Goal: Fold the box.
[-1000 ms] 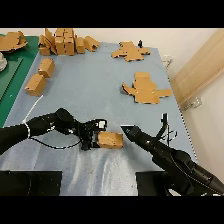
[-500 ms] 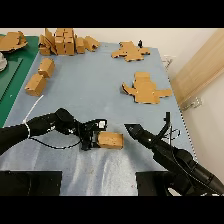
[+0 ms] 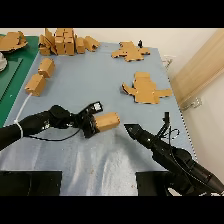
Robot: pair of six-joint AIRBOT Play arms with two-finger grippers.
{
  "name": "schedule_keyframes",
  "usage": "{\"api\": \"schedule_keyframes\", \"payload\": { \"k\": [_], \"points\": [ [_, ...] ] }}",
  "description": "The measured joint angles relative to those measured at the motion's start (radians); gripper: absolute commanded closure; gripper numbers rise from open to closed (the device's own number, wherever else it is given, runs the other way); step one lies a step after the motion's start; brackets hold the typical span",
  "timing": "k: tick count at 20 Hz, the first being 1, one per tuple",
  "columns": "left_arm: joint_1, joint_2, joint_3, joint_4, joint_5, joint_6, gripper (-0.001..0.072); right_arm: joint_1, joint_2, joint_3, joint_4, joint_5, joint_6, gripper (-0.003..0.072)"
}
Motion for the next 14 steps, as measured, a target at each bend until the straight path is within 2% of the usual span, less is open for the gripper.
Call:
{"api": "schedule_keyframes", "payload": {
  "k": [5, 9, 14],
  "points": [
    [0.230, 0.031, 0.000, 0.000, 0.163, -0.130, 0.0307, 0.000, -0.002, 0.016, 0.004, 0.092, 0.016, 0.0685],
    [0.467, 0.037, 0.000, 0.000, 0.207, -0.171, 0.0307, 0.000, -0.002, 0.042, -0.006, 0.117, 0.022, 0.0685],
    [0.672, 0.037, 0.000, 0.001, 0.219, -0.185, 0.0307, 0.000, -0.002, 0.054, -0.015, 0.127, 0.026, 0.0685]
  ]
}}
